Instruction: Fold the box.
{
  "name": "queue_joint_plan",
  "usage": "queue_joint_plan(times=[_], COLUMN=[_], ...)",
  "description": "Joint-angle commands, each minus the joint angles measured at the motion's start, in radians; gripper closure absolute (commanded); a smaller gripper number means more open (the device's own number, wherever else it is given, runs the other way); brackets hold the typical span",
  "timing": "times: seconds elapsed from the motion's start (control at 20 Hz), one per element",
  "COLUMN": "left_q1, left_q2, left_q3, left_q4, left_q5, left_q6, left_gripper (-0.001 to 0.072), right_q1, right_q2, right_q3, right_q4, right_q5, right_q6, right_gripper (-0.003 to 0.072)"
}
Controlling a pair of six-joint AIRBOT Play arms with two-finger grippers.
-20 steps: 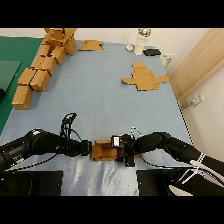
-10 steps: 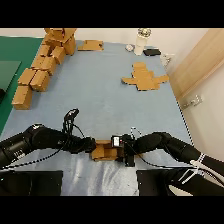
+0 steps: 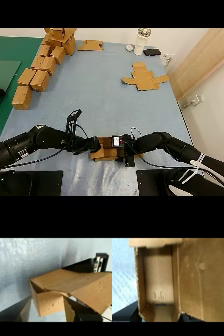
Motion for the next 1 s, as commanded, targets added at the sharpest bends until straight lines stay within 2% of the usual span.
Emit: queue_joint_plan(times=[0.0,0.1,0.25,0.45,0.6,0.8,0.95], left_q1=[-0.001,-0.019,-0.101,-0.182,-0.227,-0.298,-0.356], left_q2=[-0.021,-0.058,-0.110,-0.175,-0.223,-0.298,-0.358], left_q3=[0.000,0.002,0.034,0.105,0.176,0.302,0.384], left_q4=[-0.010,-0.011,0.008,0.198,0.363,0.577,0.673], left_q5=[0.025,-0.021,0.014,0.003,-0.068,-0.215,-0.322], left_q6=[-0.008,-0.010,-0.085,-0.323,-0.511,-0.711,-0.815], left_gripper=[0.0102,0.0103,0.0105,0.0121,0.0122,0.0123,0.0123], right_q1=[0.001,0.001,0.001,0.001,0.001,0.001,0.001], right_q2=[0.000,0.000,0.000,0.000,0.000,0.000,0.000], right_q3=[0.000,0.000,0.000,0.000,0.000,0.000,0.000], right_q4=[0.000,0.000,0.000,0.000,0.000,0.000,0.000], right_q5=[0.000,0.000,0.000,0.000,0.000,0.000,0.000], right_q6=[0.000,0.000,0.000,0.000,0.000,0.000,0.000], right_gripper=[0.0178,0.0179,0.0179,0.0179,0.0179,0.0178,0.0178])
